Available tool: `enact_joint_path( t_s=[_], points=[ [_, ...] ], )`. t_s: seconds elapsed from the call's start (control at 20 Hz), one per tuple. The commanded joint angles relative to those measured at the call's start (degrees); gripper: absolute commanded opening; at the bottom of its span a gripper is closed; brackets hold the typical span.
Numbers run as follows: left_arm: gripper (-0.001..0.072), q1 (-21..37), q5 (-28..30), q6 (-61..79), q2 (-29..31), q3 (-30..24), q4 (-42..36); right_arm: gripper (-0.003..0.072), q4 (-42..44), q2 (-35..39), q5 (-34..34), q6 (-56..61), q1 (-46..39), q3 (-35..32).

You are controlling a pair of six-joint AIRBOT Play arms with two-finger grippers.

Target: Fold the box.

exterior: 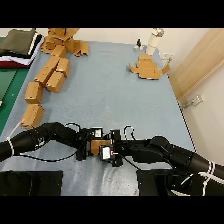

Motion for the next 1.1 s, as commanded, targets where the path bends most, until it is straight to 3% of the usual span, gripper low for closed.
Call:
enact_joint_path(
  t_s=[0.0, 0.05, 0.25, 0.35, 1.05],
  points=[
    [0.0467, 0.02, 0.0, 0.0, -0.02, 0.07, 0.0, 0.0478, -0.5, -0.35, -0.81, 0.02, 0.07, -0.02],
    [0.0467, 0.02, 0.0, 0.0, -0.02, 0.07, 0.0, 0.0385, -1.2, -0.33, -0.79, 0.02, 0.07, -0.02],
    [0.0467, 0.02, 0.0, 0.0, -0.02, 0.07, 0.0, 0.0345, -2.16, -0.33, -0.63, 0.02, 0.02, 0.04],
    [0.0466, 0.0, 0.0, 0.0, -0.02, 0.07, 0.0, 0.0276, -2.16, -0.33, -0.09, 0.0, 0.07, 0.04],
    [0.0467, 0.0, 0.0, 0.0, -0.02, 0.07, 0.0, 0.0275, -3.63, 0.61, 0.57, -0.13, 0.07, 0.5]
  ],
)
